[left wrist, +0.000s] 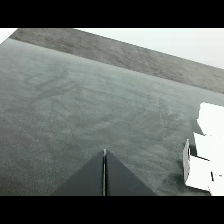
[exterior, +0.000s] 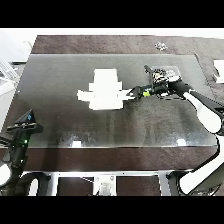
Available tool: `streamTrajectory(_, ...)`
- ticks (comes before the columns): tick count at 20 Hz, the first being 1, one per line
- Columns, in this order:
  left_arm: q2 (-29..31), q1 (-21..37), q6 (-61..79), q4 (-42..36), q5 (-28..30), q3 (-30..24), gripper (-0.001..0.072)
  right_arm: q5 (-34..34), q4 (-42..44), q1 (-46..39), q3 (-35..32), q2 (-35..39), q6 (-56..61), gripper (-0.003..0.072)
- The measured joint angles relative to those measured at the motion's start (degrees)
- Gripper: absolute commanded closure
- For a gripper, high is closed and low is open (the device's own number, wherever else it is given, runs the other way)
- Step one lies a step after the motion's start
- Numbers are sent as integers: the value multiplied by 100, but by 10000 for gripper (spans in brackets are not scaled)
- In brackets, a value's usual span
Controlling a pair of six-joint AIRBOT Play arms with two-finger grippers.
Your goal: Fold the box and place the chain.
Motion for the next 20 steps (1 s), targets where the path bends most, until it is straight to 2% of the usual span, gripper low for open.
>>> streamTrajectory(1, 0, 0, 2, 0, -9, 2, 686, -22, -28, 13, 20, -4, 33, 679)
streamTrajectory(2, 0, 0, 2, -2, -39, 2, 613, -46, -37, 20, 33, -9, 48, 679)
streamTrajectory(3, 0, 0, 4, 0, -92, 4, 265, -59, -59, 22, 42, -11, 61, 679)
streamTrajectory(4, 0, 0, 11, 7, -160, 2, 47, -79, -90, 26, 48, -13, 74, 680)
streamTrajectory(16, 0, 0, 11, 44, -568, 11, 42, -267, -264, 136, 59, -15, 339, 679)
streamTrajectory(17, 0, 0, 13, 44, -605, 28, 103, -264, -271, 162, 59, -15, 345, 679)
streamTrajectory(20, -74, 0, 221, 46, -695, 201, 119, -245, -293, 219, 59, -15, 356, 679)
